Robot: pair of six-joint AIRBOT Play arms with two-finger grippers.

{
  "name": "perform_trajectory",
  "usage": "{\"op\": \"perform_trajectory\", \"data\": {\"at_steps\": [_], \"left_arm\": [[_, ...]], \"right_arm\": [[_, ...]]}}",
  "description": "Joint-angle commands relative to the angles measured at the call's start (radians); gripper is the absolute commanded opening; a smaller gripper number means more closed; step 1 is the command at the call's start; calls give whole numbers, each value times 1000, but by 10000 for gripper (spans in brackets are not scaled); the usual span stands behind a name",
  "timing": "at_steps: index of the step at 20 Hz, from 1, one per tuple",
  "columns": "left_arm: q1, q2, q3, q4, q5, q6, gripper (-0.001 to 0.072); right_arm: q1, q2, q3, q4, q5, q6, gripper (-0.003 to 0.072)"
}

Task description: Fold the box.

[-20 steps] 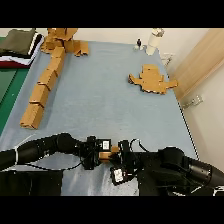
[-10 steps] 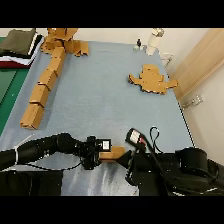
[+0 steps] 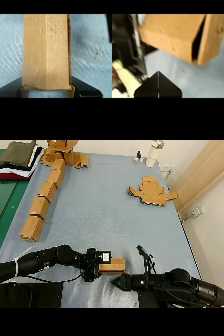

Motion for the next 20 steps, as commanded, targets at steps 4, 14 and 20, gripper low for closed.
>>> {"op": "perform_trajectory", "data": {"at_steps": [4,14,20], "left_arm": [[0,1,0,0,0,0,439],[0,1,0,0,0,0,439],[0,1,0,0,0,0,439]], "right_arm": [[-27,-26,-43,29,306,40,1],[-32,-105,-43,-3,260,42,1],[-30,-157,-43,0,259,41,1]]}}
